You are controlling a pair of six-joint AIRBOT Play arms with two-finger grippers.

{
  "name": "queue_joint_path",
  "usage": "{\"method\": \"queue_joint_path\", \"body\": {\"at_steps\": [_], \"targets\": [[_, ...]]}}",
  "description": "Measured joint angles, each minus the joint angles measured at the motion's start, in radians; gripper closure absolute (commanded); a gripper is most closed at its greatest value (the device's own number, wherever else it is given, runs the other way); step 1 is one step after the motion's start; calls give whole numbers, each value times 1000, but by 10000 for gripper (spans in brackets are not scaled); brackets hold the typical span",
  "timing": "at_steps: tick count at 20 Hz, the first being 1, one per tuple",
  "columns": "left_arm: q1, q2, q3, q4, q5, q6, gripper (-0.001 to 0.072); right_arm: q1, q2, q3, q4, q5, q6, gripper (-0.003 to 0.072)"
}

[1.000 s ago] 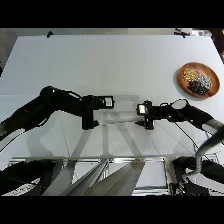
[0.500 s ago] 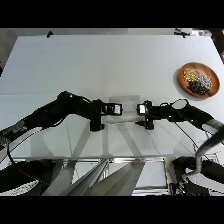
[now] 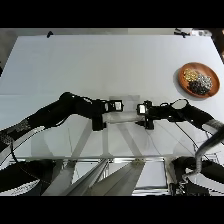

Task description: Fold the box and place the chain.

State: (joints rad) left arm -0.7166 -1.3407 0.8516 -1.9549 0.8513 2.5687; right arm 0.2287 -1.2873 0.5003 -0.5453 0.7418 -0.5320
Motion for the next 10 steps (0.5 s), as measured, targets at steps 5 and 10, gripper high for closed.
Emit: {"method": "queue_joint_path", "body": {"at_steps": [5, 10], "targets": [[-1, -18, -1, 0, -2, -11, 19, 0, 0, 0, 0, 0, 0, 207], [-1, -23, -1, -2, -13, -11, 376, 0, 0, 0, 0, 0, -3, 207]]}}
